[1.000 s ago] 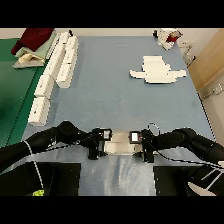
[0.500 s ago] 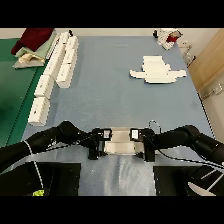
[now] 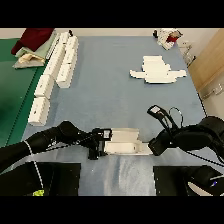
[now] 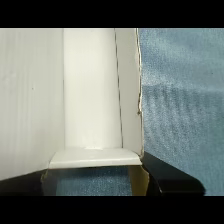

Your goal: Fold the box.

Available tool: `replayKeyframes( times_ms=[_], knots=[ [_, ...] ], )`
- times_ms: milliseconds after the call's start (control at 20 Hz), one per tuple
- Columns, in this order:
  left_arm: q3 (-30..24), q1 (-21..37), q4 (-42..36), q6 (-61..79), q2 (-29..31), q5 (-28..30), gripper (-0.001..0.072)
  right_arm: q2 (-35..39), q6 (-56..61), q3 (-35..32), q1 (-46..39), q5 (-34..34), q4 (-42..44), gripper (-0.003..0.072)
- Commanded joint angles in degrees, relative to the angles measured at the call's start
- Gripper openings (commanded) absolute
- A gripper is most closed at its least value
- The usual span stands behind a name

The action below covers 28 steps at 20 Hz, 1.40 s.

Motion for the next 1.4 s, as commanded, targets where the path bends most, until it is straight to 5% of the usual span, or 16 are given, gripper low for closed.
replayKeyframes(
  times_ms=[0, 50, 150, 450, 850, 1350],
  knots=[
    [0.0, 0.0, 0.0, 0.0, 0.0, 0.0, 0.0522, -1.3, 22.8, -1.0, 0.1, 0.4, 12.0, 0.0425],
    [0.0, 0.0, 0.0, 0.0, 0.0, 0.0, 0.0522, -3.0, 21.9, -1.8, 0.1, 3.6, 20.0, 0.0409],
    [0.0, 0.0, 0.0, 0.0, 0.0, 0.0, 0.0522, -6.0, 15.8, -1.6, 1.8, 13.2, 31.9, 0.0165],
    [0.0, 0.0, 0.0, 0.0, 0.0, 0.0, 0.0522, -11.8, 15.2, 2.6, -0.7, 27.4, 26.9, 0.0167],
    [0.0, 0.0, 0.0, 0.0, 0.0, 0.0, 0.0522, -24.8, 13.5, 2.7, -2.4, 29.4, 23.3, 0.0167],
    [0.0, 0.0, 0.0, 0.0, 0.0, 0.0, 0.0522, -25.6, 10.8, 2.7, -2.4, 29.4, 23.2, 0.0167]
  ],
)
